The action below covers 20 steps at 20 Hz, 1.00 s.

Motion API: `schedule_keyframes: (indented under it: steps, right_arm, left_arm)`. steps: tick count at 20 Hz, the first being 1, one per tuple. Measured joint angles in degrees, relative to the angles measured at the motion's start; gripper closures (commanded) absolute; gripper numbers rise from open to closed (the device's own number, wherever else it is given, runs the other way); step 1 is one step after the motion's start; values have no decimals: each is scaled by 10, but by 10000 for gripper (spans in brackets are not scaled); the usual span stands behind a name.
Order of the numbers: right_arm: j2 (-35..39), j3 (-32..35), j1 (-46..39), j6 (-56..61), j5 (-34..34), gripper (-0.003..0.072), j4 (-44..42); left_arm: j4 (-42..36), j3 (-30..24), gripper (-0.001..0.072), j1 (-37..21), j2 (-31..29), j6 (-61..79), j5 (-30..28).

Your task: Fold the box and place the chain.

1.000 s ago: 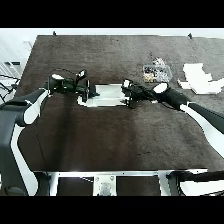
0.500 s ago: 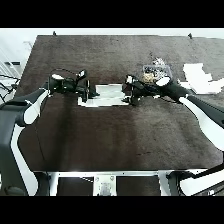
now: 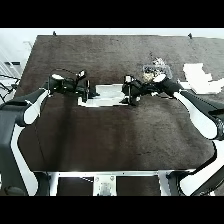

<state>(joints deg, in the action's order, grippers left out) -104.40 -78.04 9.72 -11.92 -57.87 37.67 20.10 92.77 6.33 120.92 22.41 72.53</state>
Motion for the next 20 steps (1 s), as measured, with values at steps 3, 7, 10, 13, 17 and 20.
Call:
schedule_keyframes:
  steps: [3,7,10,13,17,20]
  right_arm:
    - [-12,-5,-2,-20,-11,4,-20]
    - [-27,-11,-4,-39,-27,4,-42]
    - [-41,-19,-4,-44,-39,5,-51]
    - [-53,-27,-4,-48,-52,4,-56]
    - [-62,-32,-4,-48,-58,5,-57]
    - [-71,-36,-4,-49,-60,5,-57]
  left_arm:
    - [0,0,690,0,0,0,0]
    - [0,0,690,0,0,0,0]
    - [0,0,690,0,0,0,1]
    - [0,0,690,0,0,0,1]
    - [0,0,690,0,0,0,1]
    - [0,0,690,0,0,0,0]
